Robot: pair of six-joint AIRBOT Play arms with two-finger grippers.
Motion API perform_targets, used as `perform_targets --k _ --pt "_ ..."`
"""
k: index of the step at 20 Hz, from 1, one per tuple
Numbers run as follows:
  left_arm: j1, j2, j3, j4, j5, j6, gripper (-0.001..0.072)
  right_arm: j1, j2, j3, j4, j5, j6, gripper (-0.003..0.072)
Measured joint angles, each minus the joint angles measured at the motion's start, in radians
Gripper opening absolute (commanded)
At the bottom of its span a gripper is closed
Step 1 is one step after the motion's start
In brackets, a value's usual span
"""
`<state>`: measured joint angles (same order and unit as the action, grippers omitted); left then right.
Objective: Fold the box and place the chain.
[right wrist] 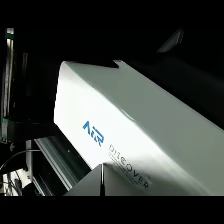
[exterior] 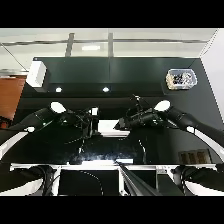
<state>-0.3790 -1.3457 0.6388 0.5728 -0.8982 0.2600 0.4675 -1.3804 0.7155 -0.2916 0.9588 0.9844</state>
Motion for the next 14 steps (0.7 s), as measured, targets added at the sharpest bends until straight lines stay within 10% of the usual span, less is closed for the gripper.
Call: perform_targets --k 6,8,10,14 --pt "0.001 0.000 0.000 -0.002 -0.001 -0.006 0.0390 -0.007 -0.005 0.022 -0.015 0.009 -0.021 0.0013" --pt "0.001 0.003 0.000 0.002 0.002 -0.025 0.0464 -0.036 0.038 0.048 -0.034 0.042 -0.026 0.0013" --pt "0.006 0.020 0.002 0.040 0.000 -0.065 0.0718 -0.086 0.111 0.074 -0.084 0.089 -0.011 0.0014" --pt "0.019 0.108 0.004 0.162 -0.003 -0.184 0.0718 -0.244 0.298 0.101 -0.228 0.143 0.067 0.0014"
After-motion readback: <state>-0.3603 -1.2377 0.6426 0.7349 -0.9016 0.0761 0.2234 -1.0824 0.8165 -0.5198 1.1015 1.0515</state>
